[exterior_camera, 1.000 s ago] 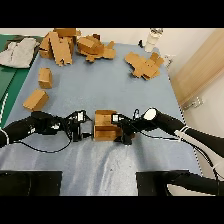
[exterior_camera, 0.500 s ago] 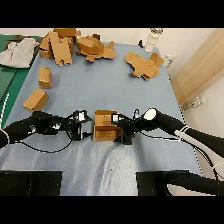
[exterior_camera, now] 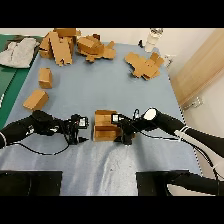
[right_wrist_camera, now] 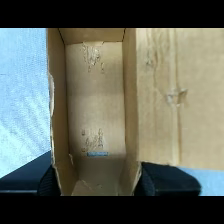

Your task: Fold the box.

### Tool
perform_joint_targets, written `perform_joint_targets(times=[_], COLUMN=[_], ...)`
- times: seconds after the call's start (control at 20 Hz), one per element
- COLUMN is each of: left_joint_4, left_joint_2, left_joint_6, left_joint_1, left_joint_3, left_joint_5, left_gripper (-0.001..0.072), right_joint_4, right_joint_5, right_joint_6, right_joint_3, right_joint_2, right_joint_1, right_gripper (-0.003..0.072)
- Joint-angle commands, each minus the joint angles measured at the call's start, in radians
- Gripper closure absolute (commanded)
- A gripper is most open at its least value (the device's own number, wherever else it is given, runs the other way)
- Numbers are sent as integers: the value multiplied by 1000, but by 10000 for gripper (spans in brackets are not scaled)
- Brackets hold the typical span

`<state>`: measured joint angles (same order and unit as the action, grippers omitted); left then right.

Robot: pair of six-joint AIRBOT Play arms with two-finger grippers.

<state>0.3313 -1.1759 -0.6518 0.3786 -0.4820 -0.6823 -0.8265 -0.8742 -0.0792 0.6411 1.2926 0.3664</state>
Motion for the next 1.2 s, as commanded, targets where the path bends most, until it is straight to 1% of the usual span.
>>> perform_joint_targets(times=[0.0, 0.3, 0.5, 0.55, 0.75, 0.85, 0.95, 1.15], left_joint_4=[62, 52, -98, -112, -112, -111, -105, -99], left_joint_2=[12, 12, 12, 12, 12, 11, 10, 3], left_joint_6=[41, 40, 44, 52, 236, 234, 235, 261], left_joint_1=[0, 2, 2, 2, 3, 6, 29, 77], left_joint_3=[-1, -1, -1, -3, -18, -18, -18, -18], left_joint_5=[-6, -6, -22, -31, -40, -60, -58, -29], left_gripper=[9, 11, 9, 9, 9, 9, 9, 9], right_joint_4=[0, 0, 0, 0, 0, 0, 0, 0], right_joint_5=[0, 0, 0, 0, 0, 0, 0, 0], right_joint_6=[0, 0, 0, 0, 0, 0, 0, 0], right_joint_3=[0, 0, 0, 0, 0, 0, 0, 0], right_joint_2=[0, 0, 0, 0, 0, 0, 0, 0], right_joint_1=[1, 1, 1, 1, 1, 1, 1, 1], right_gripper=[165, 165, 165, 165, 165, 165, 165, 165])
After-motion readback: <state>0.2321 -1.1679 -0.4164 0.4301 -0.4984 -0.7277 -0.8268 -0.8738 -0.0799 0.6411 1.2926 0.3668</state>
